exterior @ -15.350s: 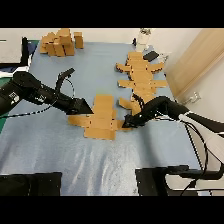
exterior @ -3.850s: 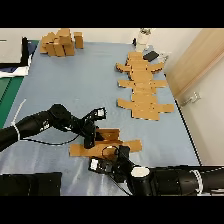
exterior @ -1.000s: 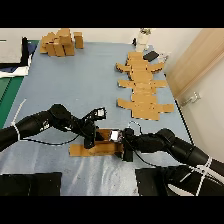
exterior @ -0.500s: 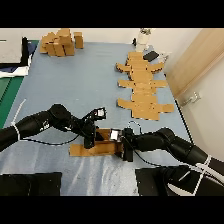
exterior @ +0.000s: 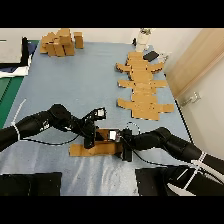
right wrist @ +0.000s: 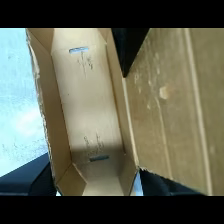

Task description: Fold the box.

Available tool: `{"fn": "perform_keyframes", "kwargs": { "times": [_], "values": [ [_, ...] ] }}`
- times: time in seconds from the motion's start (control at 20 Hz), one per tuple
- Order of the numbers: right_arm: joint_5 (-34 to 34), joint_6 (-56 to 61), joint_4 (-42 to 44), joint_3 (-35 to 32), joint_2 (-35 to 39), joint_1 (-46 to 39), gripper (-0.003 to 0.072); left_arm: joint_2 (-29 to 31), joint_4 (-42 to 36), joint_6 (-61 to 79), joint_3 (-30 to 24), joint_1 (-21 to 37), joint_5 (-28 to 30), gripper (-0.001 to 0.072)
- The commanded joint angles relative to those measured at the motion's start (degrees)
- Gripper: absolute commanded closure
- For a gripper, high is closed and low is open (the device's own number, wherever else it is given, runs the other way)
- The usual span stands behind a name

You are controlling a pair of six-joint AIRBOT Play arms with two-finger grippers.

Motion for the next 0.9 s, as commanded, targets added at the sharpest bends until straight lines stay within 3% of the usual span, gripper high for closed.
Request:
{"fn": "perform_keyframes", "kwargs": {
  "times": [0.0,0.7,0.8,0.85],
  "values": [
    [-0.2,-1.6,0.8,0.0,-0.5,-1.4,-0.0017,0.0,0.0,0.0,0.0,0.0,0.0,0.0696],
    [-1.5,-6.3,4.6,0.3,-3.2,-1.6,-0.0002,0.0,0.0,0.0,0.0,0.0,0.0,0.0696],
    [-1.5,-6.6,4.7,0.3,-3.8,-1.6,0.0091,0.0,0.0,0.0,0.0,0.0,0.0,0.0696],
    [-1.5,-6.6,4.7,0.3,-4.0,-1.6,0.0102,0.0,0.0,0.0,0.0,0.0,0.0,0.0696]
  ]
}}
